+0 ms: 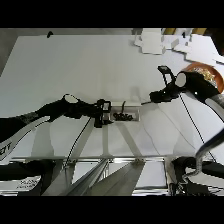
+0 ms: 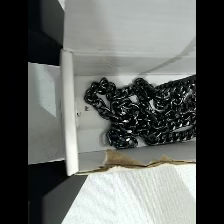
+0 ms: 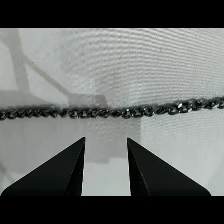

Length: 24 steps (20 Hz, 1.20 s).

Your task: Fold the box and place the chain.

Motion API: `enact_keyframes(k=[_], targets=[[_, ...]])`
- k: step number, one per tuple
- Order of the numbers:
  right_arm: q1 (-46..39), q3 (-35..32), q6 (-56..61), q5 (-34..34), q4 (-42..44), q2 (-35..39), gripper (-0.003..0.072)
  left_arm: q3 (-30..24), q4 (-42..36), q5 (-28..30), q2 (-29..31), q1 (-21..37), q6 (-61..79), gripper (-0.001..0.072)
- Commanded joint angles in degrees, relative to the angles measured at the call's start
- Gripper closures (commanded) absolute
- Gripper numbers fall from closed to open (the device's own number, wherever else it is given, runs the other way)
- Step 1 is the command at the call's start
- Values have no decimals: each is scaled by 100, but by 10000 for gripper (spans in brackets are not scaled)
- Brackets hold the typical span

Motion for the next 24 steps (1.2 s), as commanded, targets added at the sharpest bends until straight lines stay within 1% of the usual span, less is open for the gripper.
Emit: enact_keyframes(k=[1,7,8,9,11,13,17,18,19,20,21,24], targets=[[-7,-2,-31,-225,-11,-133,393,-2,0,0,-2,-2,0,496],[-7,-2,17,-238,-11,-387,400,0,0,2,-2,-2,0,496],[-7,-2,17,-254,-20,-400,442,-2,0,0,-2,-2,0,496],[-7,-2,17,-295,-22,-400,468,-2,0,0,-2,-2,0,496],[-7,-2,20,-411,-22,-400,473,-2,0,0,-2,-2,0,496],[-7,-2,20,-485,-22,-400,500,-2,0,0,-2,-2,0,496],[-7,-2,20,-560,-20,-400,519,0,0,0,-2,-2,0,496],[-7,-2,20,-560,-20,-400,541,0,0,0,-2,-2,0,496],[-7,-2,17,-562,-22,-402,614,-2,0,0,-2,-2,0,496],[-7,-2,17,-564,-22,-404,660,0,0,2,-2,-2,0,496],[-7,-2,17,-579,-22,-407,671,0,0,0,-2,-2,0,496],[-7,-2,-7,-560,-20,-382,672,0,0,0,-2,-2,0,496]])
